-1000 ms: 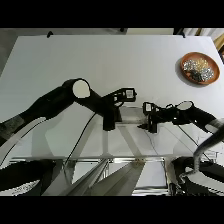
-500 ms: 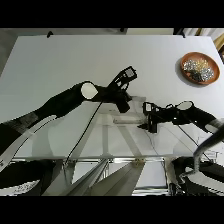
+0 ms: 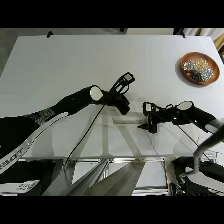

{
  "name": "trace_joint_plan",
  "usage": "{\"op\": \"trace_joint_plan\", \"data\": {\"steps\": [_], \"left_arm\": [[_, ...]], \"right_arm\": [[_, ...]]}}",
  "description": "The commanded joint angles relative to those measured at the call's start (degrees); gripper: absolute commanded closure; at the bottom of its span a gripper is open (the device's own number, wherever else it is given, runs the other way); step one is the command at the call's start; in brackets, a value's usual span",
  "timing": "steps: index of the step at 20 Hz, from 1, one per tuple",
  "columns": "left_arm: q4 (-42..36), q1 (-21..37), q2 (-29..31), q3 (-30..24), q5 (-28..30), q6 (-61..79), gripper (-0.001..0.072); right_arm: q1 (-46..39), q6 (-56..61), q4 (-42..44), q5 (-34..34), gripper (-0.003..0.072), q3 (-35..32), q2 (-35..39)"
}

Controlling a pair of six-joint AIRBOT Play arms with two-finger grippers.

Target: Fold the box and place the chain.

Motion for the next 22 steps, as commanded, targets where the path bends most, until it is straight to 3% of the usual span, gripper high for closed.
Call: {"op": "trace_joint_plan", "data": {"steps": [1, 4, 7, 11, 22], "left_arm": [[2.80, 0.07, 3.76, 0.00, -0.11, 1.14, 0.0705], [12.46, 0.07, 8.57, 0.00, -3.48, 0.59, 0.0705], [23.23, 0.07, 12.04, 0.00, -12.85, 0.50, 0.0705], [28.70, 0.07, 12.90, -0.22, -21.99, 0.63, 0.0706], [26.05, 6.14, 9.94, -7.98, -20.04, 8.70, 0.0695]], "right_arm": [[-0.04, 0.02, -0.02, -0.02, 0.0314, 0.04, 0.02], [-0.04, 0.02, -0.02, -0.02, 0.0314, 0.04, 0.04], [-0.04, 0.02, -0.02, -0.02, 0.0314, 0.04, 0.02], [-0.04, 0.02, -0.02, -0.02, 0.0314, 0.04, 0.04], [-0.04, 0.02, -0.02, -0.02, 0.0314, 0.04, 0.04]]}}
